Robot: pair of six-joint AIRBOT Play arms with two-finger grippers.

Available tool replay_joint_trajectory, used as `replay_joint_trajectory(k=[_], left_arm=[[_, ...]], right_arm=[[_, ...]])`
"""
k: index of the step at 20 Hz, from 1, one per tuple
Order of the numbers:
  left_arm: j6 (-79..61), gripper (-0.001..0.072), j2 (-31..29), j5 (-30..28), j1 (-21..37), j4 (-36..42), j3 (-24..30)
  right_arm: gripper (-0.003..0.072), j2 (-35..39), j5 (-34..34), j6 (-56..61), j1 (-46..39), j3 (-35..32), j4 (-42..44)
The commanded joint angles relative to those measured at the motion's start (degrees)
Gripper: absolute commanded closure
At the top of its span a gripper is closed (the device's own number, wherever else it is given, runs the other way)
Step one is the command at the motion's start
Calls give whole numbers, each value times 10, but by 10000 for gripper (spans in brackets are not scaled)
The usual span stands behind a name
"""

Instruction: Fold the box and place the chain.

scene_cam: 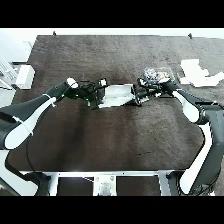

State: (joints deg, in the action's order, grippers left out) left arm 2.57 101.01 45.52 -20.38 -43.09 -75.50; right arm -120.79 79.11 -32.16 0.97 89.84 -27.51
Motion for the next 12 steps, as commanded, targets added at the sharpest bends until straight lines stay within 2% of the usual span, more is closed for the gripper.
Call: replay_joint_trajectory(k=[1, 12], left_arm=[[-7, 479, 0, 4, 0, 16, 0], [-85, 478, 17, -14, -2, 118, -2]], right_arm=[[137, 0, 0, 0, 0, 0, 0], [137, 0, 0, 0, 0, 0, 0]])
